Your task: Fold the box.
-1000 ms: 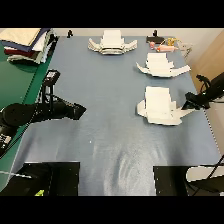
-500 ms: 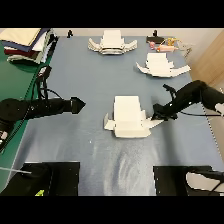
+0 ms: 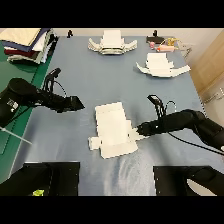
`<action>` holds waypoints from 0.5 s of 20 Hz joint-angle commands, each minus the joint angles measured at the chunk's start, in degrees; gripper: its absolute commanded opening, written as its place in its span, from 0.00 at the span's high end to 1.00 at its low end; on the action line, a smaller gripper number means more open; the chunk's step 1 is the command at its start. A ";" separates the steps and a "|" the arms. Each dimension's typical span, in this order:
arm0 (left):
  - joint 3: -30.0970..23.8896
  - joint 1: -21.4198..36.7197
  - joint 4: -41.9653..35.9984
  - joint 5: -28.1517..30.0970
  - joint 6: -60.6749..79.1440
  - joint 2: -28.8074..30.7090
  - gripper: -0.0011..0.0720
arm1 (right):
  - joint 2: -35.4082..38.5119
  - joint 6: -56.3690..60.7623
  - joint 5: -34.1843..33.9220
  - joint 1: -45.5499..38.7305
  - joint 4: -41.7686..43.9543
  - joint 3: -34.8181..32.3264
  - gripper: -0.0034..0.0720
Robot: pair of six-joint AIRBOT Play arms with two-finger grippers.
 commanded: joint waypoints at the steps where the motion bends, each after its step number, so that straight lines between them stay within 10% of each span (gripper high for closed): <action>1: 0.66 0.42 -3.56 -1.66 4.11 -5.03 0.04 | 3.19 1.42 4.59 3.37 -0.74 -2.47 0.95; 3: 0.66 0.44 -6.12 -2.73 8.68 -7.04 0.04 | 3.19 1.40 4.83 3.34 -0.74 -2.47 0.95; 5: 0.68 0.42 -12.31 -4.92 15.82 -10.56 0.31 | 3.19 1.40 4.96 3.37 -0.76 -2.47 0.95; 10: 0.68 -2.54 -18.60 -7.28 25.83 -20.37 0.34 | 3.19 1.40 4.90 3.37 -0.76 -2.47 0.95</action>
